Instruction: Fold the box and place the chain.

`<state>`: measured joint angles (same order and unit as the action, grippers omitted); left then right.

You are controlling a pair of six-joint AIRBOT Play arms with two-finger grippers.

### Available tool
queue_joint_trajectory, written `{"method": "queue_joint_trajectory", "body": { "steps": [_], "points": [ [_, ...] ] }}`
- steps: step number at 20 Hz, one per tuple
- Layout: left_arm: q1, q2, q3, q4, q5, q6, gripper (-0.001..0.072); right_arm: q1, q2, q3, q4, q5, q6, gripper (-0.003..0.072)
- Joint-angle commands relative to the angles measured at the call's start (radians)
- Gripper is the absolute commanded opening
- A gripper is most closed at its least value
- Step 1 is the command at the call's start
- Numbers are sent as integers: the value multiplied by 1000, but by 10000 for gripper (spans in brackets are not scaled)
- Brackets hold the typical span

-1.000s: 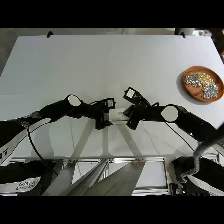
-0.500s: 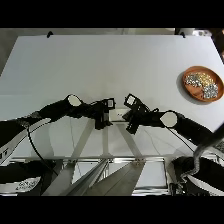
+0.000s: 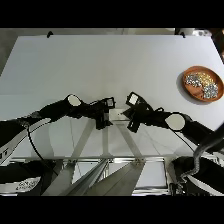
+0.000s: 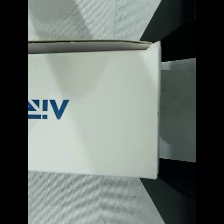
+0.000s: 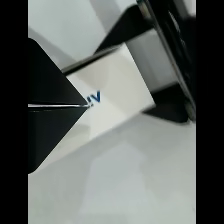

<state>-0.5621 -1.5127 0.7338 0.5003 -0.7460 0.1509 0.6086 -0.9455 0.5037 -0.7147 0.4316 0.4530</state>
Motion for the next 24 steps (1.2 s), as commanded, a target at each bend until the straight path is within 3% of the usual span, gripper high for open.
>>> {"method": "queue_joint_trajectory", "body": {
  "steps": [1, 4, 8, 10, 15, 18, 21, 24],
  "points": [
    [0, 1, 0, 5, 2, 6, 10, -45, 105, 12, 0, 25, 61, 19],
    [0, 1, 0, 5, 1, 6, 10, -150, 171, 12, -154, 113, 341, 19],
    [0, 1, 0, 5, 1, 6, 10, -345, 177, 12, -585, 405, 856, 19],
    [-1, 1, 0, 5, -2, 6, 10, -438, 177, 12, -725, 528, 966, 19],
    [37, 48, 0, 38, 16, -147, 9, -577, 177, 12, -781, 576, 972, 20],
    [119, 140, 0, 176, 18, -241, 6, -579, 177, 11, -780, 574, 972, 19],
    [258, 225, 0, 296, 54, -356, 5, -579, 177, 12, -780, 574, 972, 19],
    [445, 255, 0, 328, 77, -475, 5, -579, 177, 12, -780, 575, 972, 19]
  ]
}}
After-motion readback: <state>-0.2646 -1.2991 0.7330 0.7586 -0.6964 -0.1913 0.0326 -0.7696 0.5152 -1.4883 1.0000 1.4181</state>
